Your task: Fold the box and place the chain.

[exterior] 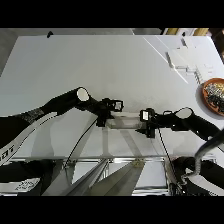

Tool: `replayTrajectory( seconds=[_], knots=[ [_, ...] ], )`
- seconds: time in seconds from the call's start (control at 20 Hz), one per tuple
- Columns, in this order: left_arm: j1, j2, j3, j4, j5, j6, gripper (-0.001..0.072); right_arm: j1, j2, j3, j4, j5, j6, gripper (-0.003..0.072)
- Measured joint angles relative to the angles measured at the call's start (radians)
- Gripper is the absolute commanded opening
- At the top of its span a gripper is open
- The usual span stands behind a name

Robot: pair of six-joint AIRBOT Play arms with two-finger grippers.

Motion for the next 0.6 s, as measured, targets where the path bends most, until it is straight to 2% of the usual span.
replayTrajectory(
  seconds=[0.05, 0.1, 0.6],
  knots=[
    [0.000, 0.000, 0.000, 0.000, 0.000, 0.000, 0.0012, 0.001, -0.002, 0.000, -0.002, -0.001, 0.000, 0.0420],
    [0.000, 0.000, 0.000, 0.000, 0.000, 0.000, 0.0012, 0.001, -0.003, 0.000, -0.003, -0.001, 0.000, 0.0399],
    [0.000, 0.000, 0.000, 0.000, 0.000, 0.000, 0.0012, 0.002, -0.005, 0.000, -0.010, -0.005, 0.000, 0.0400]
  ],
)
